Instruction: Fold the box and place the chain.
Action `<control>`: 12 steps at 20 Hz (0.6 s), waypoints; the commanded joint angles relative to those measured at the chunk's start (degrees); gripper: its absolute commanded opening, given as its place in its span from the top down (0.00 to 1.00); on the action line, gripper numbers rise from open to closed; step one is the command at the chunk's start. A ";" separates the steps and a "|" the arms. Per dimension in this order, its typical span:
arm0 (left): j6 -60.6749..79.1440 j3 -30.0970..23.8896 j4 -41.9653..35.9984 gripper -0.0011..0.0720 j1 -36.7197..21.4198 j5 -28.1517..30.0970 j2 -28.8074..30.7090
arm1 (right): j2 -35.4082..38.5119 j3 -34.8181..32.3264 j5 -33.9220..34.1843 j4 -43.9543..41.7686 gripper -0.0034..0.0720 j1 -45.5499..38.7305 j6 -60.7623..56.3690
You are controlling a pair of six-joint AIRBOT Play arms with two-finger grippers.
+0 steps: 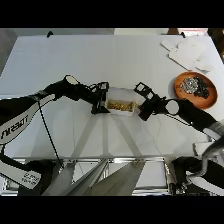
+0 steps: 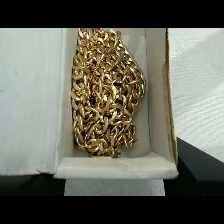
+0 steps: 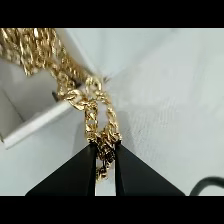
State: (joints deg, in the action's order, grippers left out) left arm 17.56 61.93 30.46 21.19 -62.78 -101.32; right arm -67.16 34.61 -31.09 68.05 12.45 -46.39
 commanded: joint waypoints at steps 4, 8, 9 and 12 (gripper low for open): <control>0.00 0.02 0.02 0.70 -0.02 -0.02 0.02 | 3.93 8.55 -10.38 -1.46 0.94 0.11 -3.13; 0.00 0.02 0.02 0.70 -0.02 -0.02 0.02 | 3.28 14.05 -11.34 -2.54 0.94 3.39 -3.10; 0.00 0.02 0.02 0.70 -0.02 -0.02 0.02 | 2.56 14.75 -11.58 -2.51 0.94 4.46 -3.13; -0.02 0.02 0.04 0.70 -0.02 -0.02 0.02 | -1.51 17.79 -17.29 -2.29 0.73 5.77 -5.42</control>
State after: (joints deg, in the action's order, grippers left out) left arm 17.54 61.93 30.48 21.19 -62.81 -101.32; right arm -66.02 49.34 -43.42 65.82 16.75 -49.80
